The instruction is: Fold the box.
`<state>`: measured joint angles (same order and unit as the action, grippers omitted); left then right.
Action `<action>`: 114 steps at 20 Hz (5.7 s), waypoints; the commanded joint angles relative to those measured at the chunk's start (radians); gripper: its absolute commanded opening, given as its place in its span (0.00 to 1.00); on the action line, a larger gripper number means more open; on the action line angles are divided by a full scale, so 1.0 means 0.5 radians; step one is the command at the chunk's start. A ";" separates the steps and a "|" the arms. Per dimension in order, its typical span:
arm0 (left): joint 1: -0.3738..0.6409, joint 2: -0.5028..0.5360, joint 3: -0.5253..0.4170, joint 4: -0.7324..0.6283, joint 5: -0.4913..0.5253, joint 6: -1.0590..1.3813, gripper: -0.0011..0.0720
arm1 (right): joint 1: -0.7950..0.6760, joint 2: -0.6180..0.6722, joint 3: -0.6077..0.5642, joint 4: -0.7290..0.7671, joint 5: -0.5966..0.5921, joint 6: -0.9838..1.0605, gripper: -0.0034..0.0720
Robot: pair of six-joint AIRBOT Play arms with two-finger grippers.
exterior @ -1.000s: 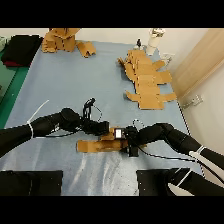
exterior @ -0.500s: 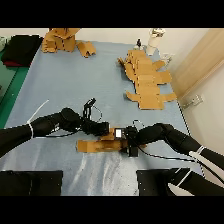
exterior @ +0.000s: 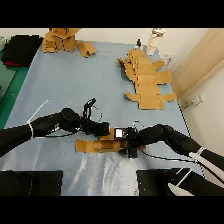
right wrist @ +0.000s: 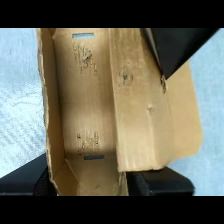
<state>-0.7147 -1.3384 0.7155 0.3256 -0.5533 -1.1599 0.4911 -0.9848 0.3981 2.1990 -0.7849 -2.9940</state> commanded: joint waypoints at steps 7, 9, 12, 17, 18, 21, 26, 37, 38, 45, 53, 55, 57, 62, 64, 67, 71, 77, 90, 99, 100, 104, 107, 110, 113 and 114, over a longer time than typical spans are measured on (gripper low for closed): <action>0.108 0.003 0.001 0.080 -0.085 0.001 0.03 | 0.002 -0.002 -0.009 -0.007 -0.018 -0.014 0.71; 0.179 0.024 0.002 0.084 -0.188 0.015 0.03 | 0.002 -0.002 -0.009 -0.007 -0.018 -0.014 0.71; 0.252 0.101 0.003 0.085 -0.417 0.069 0.03 | 0.002 -0.002 -0.009 -0.007 -0.011 -0.014 0.71; 0.335 0.255 0.011 -0.057 -0.719 0.145 0.03 | 0.002 -0.002 -0.009 -0.007 -0.011 -0.014 0.71; 0.320 0.254 0.017 -0.099 -0.778 0.144 0.03 | 0.002 -0.002 -0.009 -0.007 -0.011 -0.014 0.71; 0.232 0.245 0.017 -0.127 -0.751 0.142 0.03 | 0.002 -0.002 -0.009 -0.007 -0.002 -0.014 0.71; 0.181 0.122 0.017 -0.172 -0.684 0.144 0.03 | 0.002 -0.002 -0.009 -0.007 0.001 -0.014 0.71; 0.082 -0.056 0.161 -0.207 -0.446 0.118 0.03 | 0.002 -0.002 -0.009 -0.007 0.000 -0.014 0.71; 0.082 -0.056 0.161 -0.173 -0.423 0.084 0.03 | 0.002 -0.002 -0.009 -0.007 0.001 -0.014 0.71; 0.029 -0.146 0.163 -0.099 -0.401 0.013 0.03 | 0.002 -0.002 -0.009 -0.007 0.005 -0.014 0.71; -0.005 -0.176 0.163 -0.103 -0.339 0.014 0.03 | 0.002 -0.002 -0.009 -0.007 0.005 -0.014 0.71; 0.008 -0.174 0.163 -0.101 -0.307 0.048 0.03 | 0.002 -0.002 -0.009 -0.008 0.005 -0.014 0.71; 0.082 -0.161 0.163 -0.089 -0.317 0.112 0.03 | 0.002 -0.002 -0.009 -0.007 0.003 -0.014 0.71; 0.278 0.097 0.163 0.431 -0.372 0.193 0.03 | 0.002 -0.002 -0.009 -0.007 0.002 -0.014 0.71; 0.285 0.275 0.163 0.806 -0.375 0.193 0.03 | 0.002 -0.002 -0.009 -0.008 0.002 -0.014 0.71; 0.282 0.515 0.155 1.141 -0.473 0.312 0.03 | 0.002 -0.002 -0.009 -0.008 0.002 -0.014 0.71; 0.271 0.810 0.031 1.166 -0.620 0.774 0.03 | 0.002 -0.002 -0.009 -0.008 0.002 -0.014 0.71; 0.195 0.849 -0.125 1.185 -0.713 1.228 0.96 | 0.002 -0.002 -0.009 -0.008 0.001 -0.014 0.71; 0.112 0.500 -0.201 0.774 -0.513 1.933 0.98 | 0.002 -0.002 -0.009 -0.008 -0.003 -0.014 0.71; 0.038 0.386 -0.203 0.768 -0.482 1.919 0.97 | 0.002 -0.002 -0.009 -0.008 -0.003 -0.014 0.71; 0.028 0.382 -0.203 0.768 -0.468 1.915 0.89 | 0.002 -0.002 -0.009 -0.008 -0.003 -0.014 0.71; 0.007 0.382 -0.203 0.768 -0.422 1.915 0.56 | 0.002 -0.002 -0.009 -0.008 -0.003 -0.014 0.71; 0.007 0.382 -0.203 0.743 -0.412 1.915 0.50 | 0.002 -0.002 -0.009 -0.008 -0.003 -0.014 0.71; 0.007 0.382 -0.203 0.724 -0.405 1.917 0.25 | 0.002 -0.002 -0.009 -0.008 -0.003 -0.014 0.71; -0.030 0.382 -0.203 0.693 -0.318 1.918 0.25 | 0.002 -0.002 -0.009 -0.008 -0.003 -0.014 0.71; -0.049 0.382 -0.203 0.691 -0.285 1.923 0.19 | 0.002 -0.002 -0.009 -0.008 -0.003 -0.014 0.71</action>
<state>-0.7242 -1.1465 0.6144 0.6827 -0.7364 -0.2020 0.4915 -0.9848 0.3935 2.1948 -0.7860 -3.0016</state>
